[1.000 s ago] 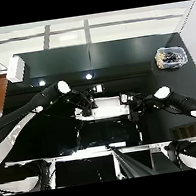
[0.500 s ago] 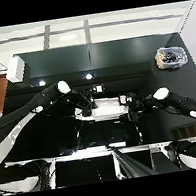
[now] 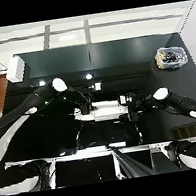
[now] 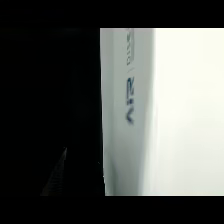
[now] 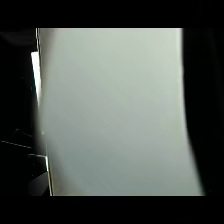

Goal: Fold the box and place the chain.

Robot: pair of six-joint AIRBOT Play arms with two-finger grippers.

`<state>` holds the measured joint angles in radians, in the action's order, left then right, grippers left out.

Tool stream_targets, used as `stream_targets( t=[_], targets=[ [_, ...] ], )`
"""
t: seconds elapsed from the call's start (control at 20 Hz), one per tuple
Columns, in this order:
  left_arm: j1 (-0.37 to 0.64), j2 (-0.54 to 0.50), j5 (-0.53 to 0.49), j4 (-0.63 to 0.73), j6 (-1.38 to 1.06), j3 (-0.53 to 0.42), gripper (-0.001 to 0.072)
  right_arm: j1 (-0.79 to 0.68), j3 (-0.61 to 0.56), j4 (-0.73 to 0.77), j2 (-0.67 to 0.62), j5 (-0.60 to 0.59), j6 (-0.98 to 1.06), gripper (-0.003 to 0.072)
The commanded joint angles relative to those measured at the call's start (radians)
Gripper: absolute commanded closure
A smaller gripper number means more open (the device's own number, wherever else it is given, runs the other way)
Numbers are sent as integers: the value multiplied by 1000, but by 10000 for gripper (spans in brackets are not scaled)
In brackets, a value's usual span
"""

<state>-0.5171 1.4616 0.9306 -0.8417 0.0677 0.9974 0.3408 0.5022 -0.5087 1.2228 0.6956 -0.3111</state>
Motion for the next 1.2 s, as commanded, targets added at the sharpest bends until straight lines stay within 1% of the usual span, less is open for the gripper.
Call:
stream_targets(
  t=[0.0, 0.1, 0.15, 0.2, 0.25, 0.3, 0.35, 0.4, 0.45, 0.5, 0.55, 0.6, 0.7, 0.8, 0.85, 0.9, 0.95, 1.0, 1.15],
  targets=[
    [22, -100, 53, -52, 92, 9, 208, 0, 0, 0, 1, 0, 1, 206],
    [40, -156, 115, -121, 222, 8, 209, 0, 0, 0, 1, 0, 0, 206],
    [49, -177, 160, -146, 306, 8, 220, 0, 0, 0, 1, 0, 0, 206],
    [57, -191, 211, -158, 379, 8, 270, 0, 0, 0, 1, 0, 0, 206],
    [64, -198, 267, -157, 439, 8, 402, 0, 0, 0, 1, 0, 0, 206],
    [65, -200, 332, -157, 484, 8, 603, 0, 0, 0, 1, 0, 0, 205],
    [64, -200, 401, -150, 492, 7, 684, 0, 0, 0, 1, 0, 0, 206],
    [56, -200, 452, -117, 509, 0, 685, 0, 0, 0, 1, 1, 0, 206],
    [44, -200, 468, -63, 536, -14, 686, 0, 0, -2, 1, 4, 0, 206],
    [29, -200, 451, 5, 542, -37, 686, 0, 0, -5, 1, 5, 0, 206],
    [6, -200, 392, 64, 539, -63, 686, 0, 0, -5, 1, 6, 0, 206],
    [-14, -200, 302, 93, 538, -80, 686, 0, 0, -5, 1, 6, 0, 206],
    [-23, -200, 62, 170, 539, -88, 684, 1, 0, -5, 1, 6, 0, 206],
    [-23, -190, -203, 288, 538, -89, 683, 1, 0, -5, 1, 6, 0, 206],
    [-23, -178, -291, 308, 538, -88, 683, 0, 0, -5, 1, 5, 0, 206],
    [-23, -156, -359, 306, 538, -88, 683, 0, 0, -5, 1, 5, 0, 206],
    [-23, -127, -384, 298, 538, -88, 684, 0, 0, -5, 1, 5, 0, 206],
    [-23, -98, -383, 285, 538, -88, 683, 1, 0, -5, 1, 4, 0, 206],
    [-28, -23, -306, 209, 538, -87, 684, 1, 0, -4, 1, 4, 0, 206]
  ],
)
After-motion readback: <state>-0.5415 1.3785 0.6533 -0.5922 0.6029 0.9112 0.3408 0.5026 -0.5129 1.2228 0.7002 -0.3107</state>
